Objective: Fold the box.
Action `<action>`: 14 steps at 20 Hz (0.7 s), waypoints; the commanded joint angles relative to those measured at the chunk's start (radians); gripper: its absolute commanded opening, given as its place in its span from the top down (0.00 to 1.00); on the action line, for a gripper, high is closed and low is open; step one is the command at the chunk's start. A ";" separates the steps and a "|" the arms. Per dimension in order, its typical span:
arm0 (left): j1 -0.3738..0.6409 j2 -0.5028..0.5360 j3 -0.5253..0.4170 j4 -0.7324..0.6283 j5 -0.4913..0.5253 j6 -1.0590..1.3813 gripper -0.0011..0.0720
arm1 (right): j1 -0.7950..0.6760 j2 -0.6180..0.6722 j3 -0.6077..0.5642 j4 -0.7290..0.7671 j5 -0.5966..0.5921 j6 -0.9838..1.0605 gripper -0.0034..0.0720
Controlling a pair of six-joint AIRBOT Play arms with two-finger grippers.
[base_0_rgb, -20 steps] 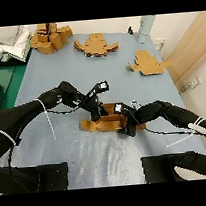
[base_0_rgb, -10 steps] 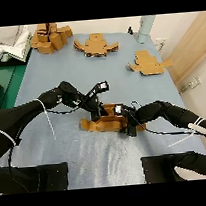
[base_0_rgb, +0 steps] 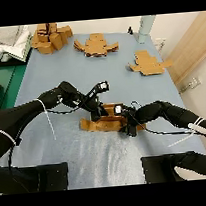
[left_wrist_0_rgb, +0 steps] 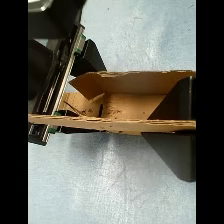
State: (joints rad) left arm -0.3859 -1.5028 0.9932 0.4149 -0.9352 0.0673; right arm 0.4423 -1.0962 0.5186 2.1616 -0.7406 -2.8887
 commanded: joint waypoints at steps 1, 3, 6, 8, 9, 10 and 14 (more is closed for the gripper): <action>0.000 -0.001 0.001 0.000 0.000 0.000 0.97 | 0.000 0.000 0.000 0.000 0.003 0.000 0.34; 0.000 -0.001 0.001 0.000 0.000 0.000 0.97 | 0.000 0.000 0.000 0.000 0.003 0.000 0.34; 0.000 -0.001 0.001 0.000 0.000 0.000 0.97 | 0.000 0.000 0.000 0.000 0.003 0.000 0.34; 0.000 -0.001 0.001 0.000 0.000 0.000 0.97 | 0.000 0.000 0.000 0.000 0.002 0.000 0.34; 0.000 -0.001 0.001 0.000 0.000 0.000 0.97 | 0.000 0.000 0.000 0.000 -0.001 0.000 0.34; 0.000 -0.001 0.001 0.000 0.000 0.000 0.97 | 0.000 0.000 0.000 0.000 -0.002 0.000 0.34; -0.001 -0.001 0.001 -0.016 0.000 0.000 0.97 | 0.000 0.000 0.000 0.000 0.004 -0.004 0.34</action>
State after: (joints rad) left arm -0.3859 -1.5028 0.9932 0.4126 -0.9348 0.0673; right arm 0.4423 -1.0962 0.5186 2.1612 -0.7391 -2.8895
